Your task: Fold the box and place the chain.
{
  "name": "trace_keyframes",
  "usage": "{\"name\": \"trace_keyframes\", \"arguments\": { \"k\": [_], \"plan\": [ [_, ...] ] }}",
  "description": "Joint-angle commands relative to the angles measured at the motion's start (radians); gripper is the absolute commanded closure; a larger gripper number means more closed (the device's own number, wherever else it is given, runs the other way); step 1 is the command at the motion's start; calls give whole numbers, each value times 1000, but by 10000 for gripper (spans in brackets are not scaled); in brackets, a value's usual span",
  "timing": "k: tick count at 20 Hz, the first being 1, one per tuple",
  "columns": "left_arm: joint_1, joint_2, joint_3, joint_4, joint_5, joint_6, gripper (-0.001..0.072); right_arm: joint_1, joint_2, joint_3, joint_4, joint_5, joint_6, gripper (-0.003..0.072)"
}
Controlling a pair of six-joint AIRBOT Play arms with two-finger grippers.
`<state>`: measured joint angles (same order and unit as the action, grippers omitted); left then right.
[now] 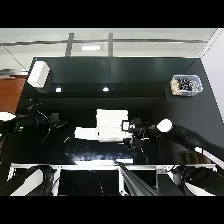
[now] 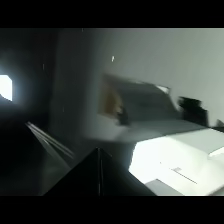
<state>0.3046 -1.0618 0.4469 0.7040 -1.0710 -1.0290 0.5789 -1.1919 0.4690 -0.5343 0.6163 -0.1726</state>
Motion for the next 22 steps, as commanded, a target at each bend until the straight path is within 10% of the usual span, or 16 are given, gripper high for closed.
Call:
{"name": "trace_keyframes", "arguments": {
  "k": [1, 20, 21, 22],
  "plan": [
    [-53, -63, -5, 33, -51, -122, 679, 1, 0, 0, 0, 0, 0, 376],
    [-286, -193, -3, -35, -34, 29, 674, 1, 0, 0, 0, 0, 0, 376],
    [-286, -193, 0, -31, -60, 34, 613, 1, 0, 0, 0, 0, 0, 376],
    [-286, -192, 3, -28, -83, 35, 402, 1, 0, 0, 0, 0, 0, 376]
  ]
}}
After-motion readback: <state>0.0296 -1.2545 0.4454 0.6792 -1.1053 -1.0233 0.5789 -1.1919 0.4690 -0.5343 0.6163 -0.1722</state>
